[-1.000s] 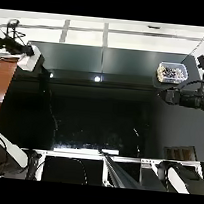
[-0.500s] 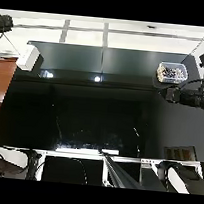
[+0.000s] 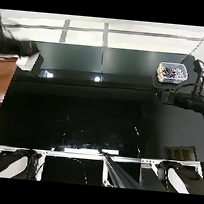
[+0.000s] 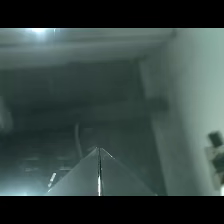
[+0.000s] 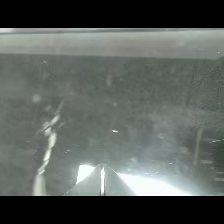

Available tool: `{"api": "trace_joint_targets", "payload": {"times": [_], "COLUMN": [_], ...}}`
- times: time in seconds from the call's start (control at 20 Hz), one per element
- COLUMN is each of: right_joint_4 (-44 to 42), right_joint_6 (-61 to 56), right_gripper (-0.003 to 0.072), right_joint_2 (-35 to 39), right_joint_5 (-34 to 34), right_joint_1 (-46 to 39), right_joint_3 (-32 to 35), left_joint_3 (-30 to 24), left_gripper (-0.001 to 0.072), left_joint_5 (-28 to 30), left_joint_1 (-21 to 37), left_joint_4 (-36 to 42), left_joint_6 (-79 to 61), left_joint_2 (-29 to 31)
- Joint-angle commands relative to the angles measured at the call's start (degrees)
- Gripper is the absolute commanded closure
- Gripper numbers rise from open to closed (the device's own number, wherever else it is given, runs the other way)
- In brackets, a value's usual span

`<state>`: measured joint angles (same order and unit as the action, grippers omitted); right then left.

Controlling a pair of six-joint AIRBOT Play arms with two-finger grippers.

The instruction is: Fold the box and place the chain.

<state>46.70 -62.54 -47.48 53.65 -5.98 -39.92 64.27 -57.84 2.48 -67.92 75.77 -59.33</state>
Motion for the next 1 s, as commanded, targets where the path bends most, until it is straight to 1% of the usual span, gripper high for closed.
{"api": "trace_joint_targets", "payload": {"times": [0.0, 0.1, 0.2, 0.95], "right_joint_4": [4.90, 4.74, 4.74, 4.74], "right_joint_6": [1.09, 1.11, 1.11, 1.11], "right_gripper": [0.0671, 0.0671, 0.0671, 0.0671], "right_joint_2": [-0.04, -0.04, -0.04, -0.04], "right_joint_5": [-5.49, -5.03, -5.05, -5.05], "right_joint_1": [1.92, 1.92, 1.92, 1.92], "right_joint_3": [2.75, 2.75, 2.75, 2.75], "left_joint_3": [-20.57, -23.74, -24.15, -24.15], "left_gripper": [0.0684, 0.0684, 0.0683, 0.0683], "left_joint_5": [9.88, 9.92, 9.38, 9.44], "left_joint_1": [-1.70, -0.68, 0.04, 0.02], "left_joint_4": [-3.26, -4.11, -4.83, -4.90], "left_joint_6": [-0.37, -0.39, -0.39, -0.39], "left_joint_2": [13.31, 17.29, 19.04, 19.21]}}
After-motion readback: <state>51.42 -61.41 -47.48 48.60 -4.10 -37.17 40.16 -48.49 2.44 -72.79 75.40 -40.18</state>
